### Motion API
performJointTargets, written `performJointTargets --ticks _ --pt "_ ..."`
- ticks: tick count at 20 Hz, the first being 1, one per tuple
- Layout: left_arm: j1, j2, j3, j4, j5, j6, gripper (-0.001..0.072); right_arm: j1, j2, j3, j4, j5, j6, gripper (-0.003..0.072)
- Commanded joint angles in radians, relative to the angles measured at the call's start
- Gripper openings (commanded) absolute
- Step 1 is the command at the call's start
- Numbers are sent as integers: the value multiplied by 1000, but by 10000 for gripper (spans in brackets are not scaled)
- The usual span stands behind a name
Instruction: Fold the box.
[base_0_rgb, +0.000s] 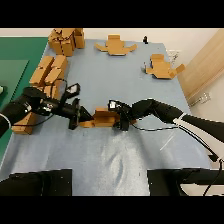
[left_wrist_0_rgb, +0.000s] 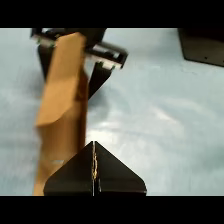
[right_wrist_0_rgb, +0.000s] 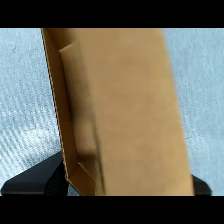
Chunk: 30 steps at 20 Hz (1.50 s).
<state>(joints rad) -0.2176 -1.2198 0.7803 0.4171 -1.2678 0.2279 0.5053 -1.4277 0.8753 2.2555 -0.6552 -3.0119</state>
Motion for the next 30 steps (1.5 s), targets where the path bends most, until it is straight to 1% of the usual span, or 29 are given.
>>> performJointTargets --ticks 1,2,3,4,6,7,8,9,10,12,13,15,18,19,21,23,25,27,30 --pt "-163 54 -37 -110 302 -15 13 1 -1 0 1 -1 0 345" --pt "-210 48 -31 -118 455 -9 12 1 0 0 1 0 0 345" --pt "-243 32 -21 -117 566 -8 12 1 -1 0 1 0 0 345" --pt "-262 2 -3 -117 618 -8 12 1 -1 0 0 0 0 345" --pt "-265 -92 55 -117 619 -21 12 1 -1 0 1 -1 0 345" --pt "-265 -136 86 -97 621 -40 13 1 -1 0 1 -2 0 346" --pt "-265 -181 129 -41 610 -87 12 1 -1 0 1 -7 0 345" --pt "-265 -217 176 39 575 -148 12 1 -1 0 1 -8 0 346" --pt "-265 -251 229 128 515 -230 13 1 -1 0 1 -8 0 345" --pt "-269 -315 348 322 352 -410 13 1 0 0 1 -11 0 345" --pt "-269 -341 396 386 279 -467 14 1 -1 0 1 -14 0 346" --pt "-269 -390 479 445 144 -489 14 1 -1 -1 1 -19 1 345" --pt "-269 -469 577 461 -19 -489 14 1 -1 -2 1 -19 1 345" --pt "-269 -489 595 463 -34 -489 14 1 -1 -2 1 -20 1 345" --pt "-268 -510 621 463 -29 -486 14 1 -1 -2 1 -20 1 345" --pt "-267 -511 653 465 -17 -483 14 1 -1 -2 1 -20 2 345" --pt "-262 -507 708 499 -34 -485 12 1 -1 -2 1 -20 5 345" --pt "-240 -469 754 514 -60 -540 11 1 -1 -2 0 -20 9 345" --pt "-167 -339 743 553 -44 -614 10 1 -2 -2 0 -18 9 345"
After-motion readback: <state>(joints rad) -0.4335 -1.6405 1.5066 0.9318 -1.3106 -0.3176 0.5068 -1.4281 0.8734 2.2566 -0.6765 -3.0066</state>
